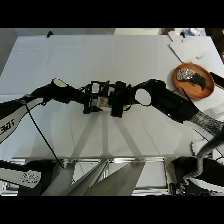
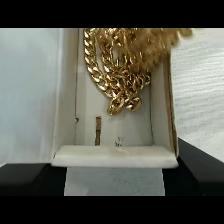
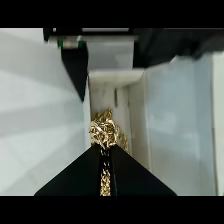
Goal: Fold the box and place the chain.
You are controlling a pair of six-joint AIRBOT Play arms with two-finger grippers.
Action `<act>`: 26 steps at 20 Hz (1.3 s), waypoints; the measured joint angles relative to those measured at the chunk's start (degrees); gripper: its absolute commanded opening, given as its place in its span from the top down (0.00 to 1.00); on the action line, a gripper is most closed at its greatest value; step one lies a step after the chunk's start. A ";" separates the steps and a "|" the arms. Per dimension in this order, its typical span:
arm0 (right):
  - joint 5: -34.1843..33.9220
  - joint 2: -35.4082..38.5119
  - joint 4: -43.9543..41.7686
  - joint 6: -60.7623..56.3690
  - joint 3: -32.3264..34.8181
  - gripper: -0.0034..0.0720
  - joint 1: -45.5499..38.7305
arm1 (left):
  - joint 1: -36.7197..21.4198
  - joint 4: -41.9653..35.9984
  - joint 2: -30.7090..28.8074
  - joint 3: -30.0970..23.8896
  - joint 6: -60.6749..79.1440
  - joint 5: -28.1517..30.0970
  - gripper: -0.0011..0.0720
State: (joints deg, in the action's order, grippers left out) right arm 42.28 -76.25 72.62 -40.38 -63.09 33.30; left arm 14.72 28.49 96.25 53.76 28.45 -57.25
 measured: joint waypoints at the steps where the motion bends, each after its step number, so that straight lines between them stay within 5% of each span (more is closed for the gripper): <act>1: -1.49 -0.24 0.02 -0.37 0.00 0.94 0.42 | 0.00 0.00 0.00 -0.02 -0.02 0.00 0.69; 9: -6.47 -4.72 11.34 -11.41 0.00 0.94 1.07 | 0.00 0.00 0.00 0.00 -0.02 0.00 0.69; 19: 0.35 -6.38 21.51 -21.86 0.00 0.93 -1.86 | 0.00 0.00 0.00 0.00 -0.02 0.02 0.69; 20: 1.11 -6.40 21.73 -22.12 0.00 0.85 -1.90 | 0.00 0.00 0.00 -0.02 -0.02 0.02 0.69; 22: 3.06 -6.40 22.01 -22.43 0.00 0.51 -1.99 | 0.00 -0.02 0.00 -0.02 -0.02 0.02 0.69; 26: 6.19 -5.40 21.00 -25.35 0.00 0.50 -2.01 | 0.00 -0.02 0.00 0.00 -0.02 0.02 0.69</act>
State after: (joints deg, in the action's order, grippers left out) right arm 48.47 -81.65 93.62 -65.73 -63.09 31.29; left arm 14.72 28.47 96.25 53.76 28.42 -57.23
